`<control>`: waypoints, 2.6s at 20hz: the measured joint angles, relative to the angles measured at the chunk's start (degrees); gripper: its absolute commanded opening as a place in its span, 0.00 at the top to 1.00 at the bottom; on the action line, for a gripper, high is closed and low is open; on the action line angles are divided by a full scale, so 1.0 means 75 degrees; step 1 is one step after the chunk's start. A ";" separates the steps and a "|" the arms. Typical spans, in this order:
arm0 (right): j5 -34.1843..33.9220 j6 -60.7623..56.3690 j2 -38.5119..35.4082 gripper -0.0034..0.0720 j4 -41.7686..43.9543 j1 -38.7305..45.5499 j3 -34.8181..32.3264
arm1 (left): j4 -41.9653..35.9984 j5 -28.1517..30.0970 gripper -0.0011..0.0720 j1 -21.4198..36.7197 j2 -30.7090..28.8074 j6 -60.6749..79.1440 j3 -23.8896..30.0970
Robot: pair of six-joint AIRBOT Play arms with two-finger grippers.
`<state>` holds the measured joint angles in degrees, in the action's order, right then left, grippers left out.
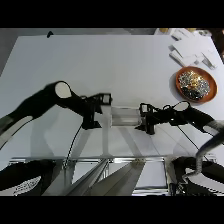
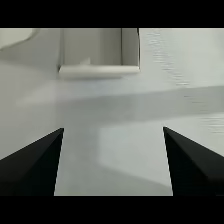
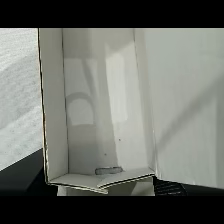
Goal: Fold the box and place the chain.
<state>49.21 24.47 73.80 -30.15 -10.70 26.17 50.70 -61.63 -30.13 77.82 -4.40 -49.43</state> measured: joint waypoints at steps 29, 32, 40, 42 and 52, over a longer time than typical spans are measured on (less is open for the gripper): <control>-0.0003 0.0015 -0.0003 0.61 -0.0003 0.0000 0.0000 | -0.2964 0.1297 0.03 -0.0038 0.1218 0.3016 0.0775; 0.0000 0.0017 -0.0003 0.61 -0.0003 0.0000 0.0000 | -0.3162 0.1422 0.03 -0.0160 0.1268 0.3013 0.0778; 0.0000 0.0000 -0.0003 0.61 0.0003 0.0000 0.0000 | -0.3439 0.1757 0.23 -0.0364 0.1323 0.2996 0.0778; 0.0003 -0.0012 -0.0003 0.61 0.0006 0.0003 0.0000 | -0.3477 0.1778 0.69 -0.0370 0.1323 0.2984 0.0775; 0.0000 -0.0009 -0.0003 0.61 0.0003 0.0000 0.0000 | -0.3139 0.1836 0.78 -0.0370 0.1320 0.2961 0.0775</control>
<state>49.21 24.40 73.78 -30.13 -10.70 26.17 27.16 -47.86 -32.91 87.72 17.80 -43.62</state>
